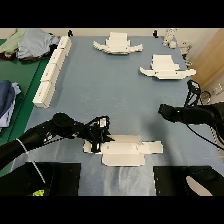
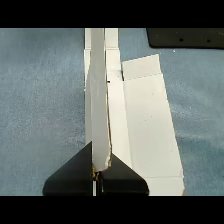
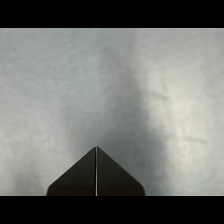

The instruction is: Fold the box.

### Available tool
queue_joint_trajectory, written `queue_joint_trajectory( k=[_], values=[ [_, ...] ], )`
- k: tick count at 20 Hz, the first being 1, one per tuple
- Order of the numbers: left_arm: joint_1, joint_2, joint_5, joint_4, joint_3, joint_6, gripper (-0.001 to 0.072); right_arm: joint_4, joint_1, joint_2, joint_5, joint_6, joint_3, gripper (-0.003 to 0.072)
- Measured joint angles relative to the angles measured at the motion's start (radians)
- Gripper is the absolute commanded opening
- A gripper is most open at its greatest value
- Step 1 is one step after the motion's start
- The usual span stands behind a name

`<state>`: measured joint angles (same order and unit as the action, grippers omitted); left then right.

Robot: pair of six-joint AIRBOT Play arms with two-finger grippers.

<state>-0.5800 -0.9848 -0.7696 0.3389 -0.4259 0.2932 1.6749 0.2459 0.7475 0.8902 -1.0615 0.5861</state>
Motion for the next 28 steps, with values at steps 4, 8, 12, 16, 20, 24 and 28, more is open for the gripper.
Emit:
queue_joint_trajectory(
  k=[4,8,12,16,20,24,28],
  values=[
    [0.0,0.0,0.001,0.0,0.0,0.0,0.0013,0.106,0.08,-0.02,0.199,-0.055,0.0,0.0003],
    [0.0,0.0,0.002,0.001,0.0,0.001,0.0014,0.151,0.285,-0.089,0.405,-0.074,-0.003,0.0004],
    [0.0,0.0,0.002,0.001,0.0,0.002,0.0013,0.169,0.582,-0.155,0.428,-0.214,-0.048,0.0543],
    [0.0,0.0,0.002,0.001,0.0,0.002,0.0013,0.089,0.846,-0.118,0.289,-0.474,-0.106,0.0596],
    [0.0,0.0,0.002,0.001,0.0,0.002,0.0014,-0.08,0.991,0.006,0.164,-0.595,-0.125,0.0596],
    [0.0,0.0,0.002,0.001,0.0,0.002,0.0014,-0.194,1.04,0.09,0.053,-0.611,-0.13,0.0596],
    [0.0,0.0,0.002,0.001,0.0,0.002,0.0014,-0.324,1.053,0.112,0.009,-0.496,-0.121,0.059]
  ],
)
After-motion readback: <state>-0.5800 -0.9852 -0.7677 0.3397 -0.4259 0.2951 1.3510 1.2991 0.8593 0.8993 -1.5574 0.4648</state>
